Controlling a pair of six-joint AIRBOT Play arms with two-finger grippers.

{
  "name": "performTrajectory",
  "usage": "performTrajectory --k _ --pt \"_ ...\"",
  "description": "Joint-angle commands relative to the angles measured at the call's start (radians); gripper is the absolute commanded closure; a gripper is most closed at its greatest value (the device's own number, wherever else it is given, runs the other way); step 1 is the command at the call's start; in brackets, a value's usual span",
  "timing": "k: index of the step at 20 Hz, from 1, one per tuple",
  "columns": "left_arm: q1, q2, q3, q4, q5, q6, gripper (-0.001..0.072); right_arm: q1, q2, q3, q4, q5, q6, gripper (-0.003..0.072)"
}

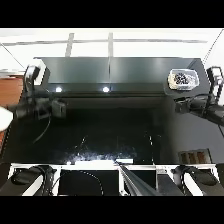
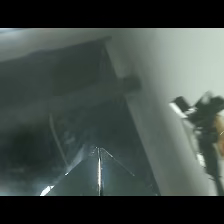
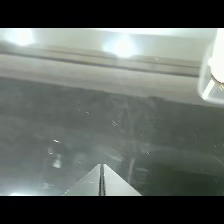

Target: Fold the box and place the chain.

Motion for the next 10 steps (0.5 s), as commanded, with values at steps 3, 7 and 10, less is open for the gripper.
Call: performTrajectory --k 3,7,10 --pt "-0.018 0.219 -0.206 0.017 0.154 0.004 0.0683 0.0 0.044 -0.085 -0.031 -0.069 0.011 0.0647" --pt "-0.018 0.22 -0.206 0.003 0.137 0.003 0.0682 0.0 0.044 -0.085 -0.032 -0.069 0.011 0.0647" --pt "-0.018 0.22 -0.206 0.0 0.138 0.004 0.0682 0.0 0.044 -0.085 -0.031 -0.069 0.011 0.0646"
